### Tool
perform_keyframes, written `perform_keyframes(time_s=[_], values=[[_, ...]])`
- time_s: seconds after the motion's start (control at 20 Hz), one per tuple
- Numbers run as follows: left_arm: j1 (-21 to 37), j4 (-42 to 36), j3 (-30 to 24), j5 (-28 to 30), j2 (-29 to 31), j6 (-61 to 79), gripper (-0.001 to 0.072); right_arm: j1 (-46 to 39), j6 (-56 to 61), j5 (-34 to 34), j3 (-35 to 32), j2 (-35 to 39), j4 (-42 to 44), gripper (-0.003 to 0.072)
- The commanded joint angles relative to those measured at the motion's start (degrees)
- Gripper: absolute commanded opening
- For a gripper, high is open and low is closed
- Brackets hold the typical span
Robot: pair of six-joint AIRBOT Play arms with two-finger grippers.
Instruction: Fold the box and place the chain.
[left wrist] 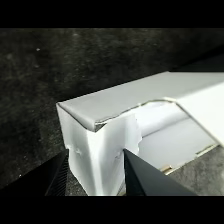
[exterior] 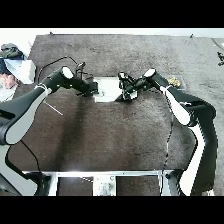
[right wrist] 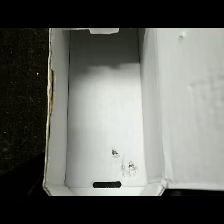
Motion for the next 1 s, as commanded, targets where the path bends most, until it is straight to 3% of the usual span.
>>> perform_keyframes(time_s=[0.0,0.15,0.3,0.65,0.95], values=[[-2.12,8.81,0.46,0.33,-0.04,-9.18,0.0363,0.04,0.07,0.02,0.02,-0.04,0.02,0.0385],[-3.19,12.24,3.98,-3.41,-1.66,-13.38,0.0362,0.04,0.04,0.04,0.02,-0.04,0.02,0.0385],[-5.20,19.37,11.91,-11.74,-5.70,-18.99,0.0362,0.04,0.04,0.00,0.02,-0.04,0.02,0.0384],[-10.93,36.13,26.47,-23.43,-13.62,-29.66,0.0352,0.04,0.04,0.02,0.02,-0.04,0.02,0.0384],[-11.63,38.73,28.28,-24.52,-15.91,-33.90,0.0340,0.04,0.04,0.02,0.02,-0.04,0.02,0.0384]])
